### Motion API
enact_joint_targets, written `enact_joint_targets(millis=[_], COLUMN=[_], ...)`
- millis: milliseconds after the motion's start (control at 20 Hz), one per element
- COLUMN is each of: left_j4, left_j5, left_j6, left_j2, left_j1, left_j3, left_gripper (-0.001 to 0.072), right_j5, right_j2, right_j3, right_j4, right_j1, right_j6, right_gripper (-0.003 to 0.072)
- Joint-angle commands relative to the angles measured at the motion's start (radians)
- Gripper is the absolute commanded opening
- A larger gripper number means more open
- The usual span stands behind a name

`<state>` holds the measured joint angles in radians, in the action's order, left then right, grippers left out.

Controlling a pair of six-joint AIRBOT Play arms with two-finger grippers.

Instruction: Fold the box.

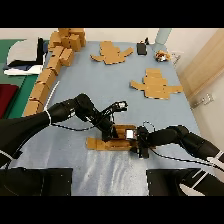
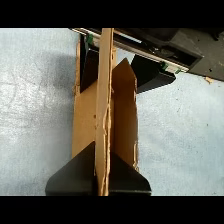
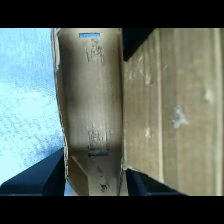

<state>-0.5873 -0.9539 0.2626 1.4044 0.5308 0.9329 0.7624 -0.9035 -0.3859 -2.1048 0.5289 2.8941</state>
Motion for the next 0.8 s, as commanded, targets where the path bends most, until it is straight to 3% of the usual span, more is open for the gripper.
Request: enact_joint_targets(millis=[0,50,200,300,650,700,750], left_j4=[0.0,0.0,0.0,0.0,0.0,0.0,0.0], left_j5=[0.003,0.003,0.003,0.003,0.003,0.003,0.003], left_j6=[0.0,0.0,0.0,0.0,0.0,0.0,0.0], left_j2=[0.0,0.0,0.0,0.0,0.0,0.0,0.0], left_j1=[-0.001,-0.001,-0.001,-0.001,-0.001,-0.001,-0.001], left_j3=[0.001,0.001,0.001,0.001,0.001,0.001,0.001], left_gripper=[0.0015,0.0015,0.0015,0.0015,0.0016,0.0015,0.0015], right_j5=[0.002,0.002,0.001,0.0,-0.006,-0.007,-0.006], right_j2=[-0.001,-0.001,-0.001,-0.001,-0.001,-0.001,-0.001], right_j3=[0.0,0.0,0.0,0.0,0.0,0.0,0.0], right_j4=[0.03,0.03,0.03,0.034,0.037,0.037,0.037], right_j1=[0.001,0.001,0.001,0.0,0.0,0.0,0.0], right_j6=[-0.007,-0.007,-0.021,-0.042,-0.044,-0.044,-0.044], right_gripper=[0.0475,0.0537,0.0544,0.0664,0.064,0.0594,0.0491])
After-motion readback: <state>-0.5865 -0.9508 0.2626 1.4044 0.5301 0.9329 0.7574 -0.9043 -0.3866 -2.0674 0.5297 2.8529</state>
